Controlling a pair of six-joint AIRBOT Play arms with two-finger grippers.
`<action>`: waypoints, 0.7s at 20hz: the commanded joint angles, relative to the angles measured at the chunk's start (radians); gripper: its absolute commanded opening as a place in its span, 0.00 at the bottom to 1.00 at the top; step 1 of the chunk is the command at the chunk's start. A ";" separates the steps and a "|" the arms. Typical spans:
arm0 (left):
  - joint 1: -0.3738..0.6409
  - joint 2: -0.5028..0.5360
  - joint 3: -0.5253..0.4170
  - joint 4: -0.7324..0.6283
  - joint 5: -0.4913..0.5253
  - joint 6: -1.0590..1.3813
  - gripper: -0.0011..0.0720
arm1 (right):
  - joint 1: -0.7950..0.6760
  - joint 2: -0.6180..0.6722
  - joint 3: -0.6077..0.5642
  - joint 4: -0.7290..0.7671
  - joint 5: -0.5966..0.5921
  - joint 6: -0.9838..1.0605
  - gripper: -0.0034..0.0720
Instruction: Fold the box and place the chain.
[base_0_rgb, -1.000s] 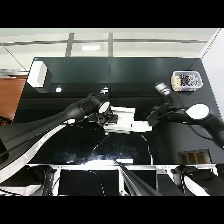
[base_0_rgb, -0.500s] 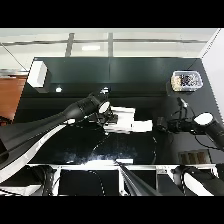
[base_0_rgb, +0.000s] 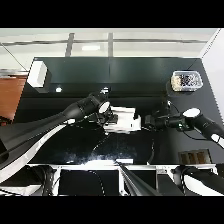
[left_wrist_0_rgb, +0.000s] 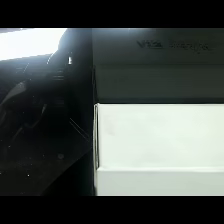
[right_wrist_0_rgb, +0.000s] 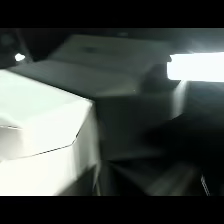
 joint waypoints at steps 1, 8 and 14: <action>0.001 0.000 0.000 0.000 0.000 0.002 0.05 | 0.011 -0.010 0.080 0.023 0.119 -0.034 0.57; 0.001 0.000 0.000 0.000 0.001 0.002 0.05 | 0.083 -0.010 0.114 0.012 0.103 -0.021 0.85; 0.001 0.000 0.000 0.000 0.001 0.002 0.05 | 0.205 -0.010 0.158 -0.156 -0.021 0.177 0.84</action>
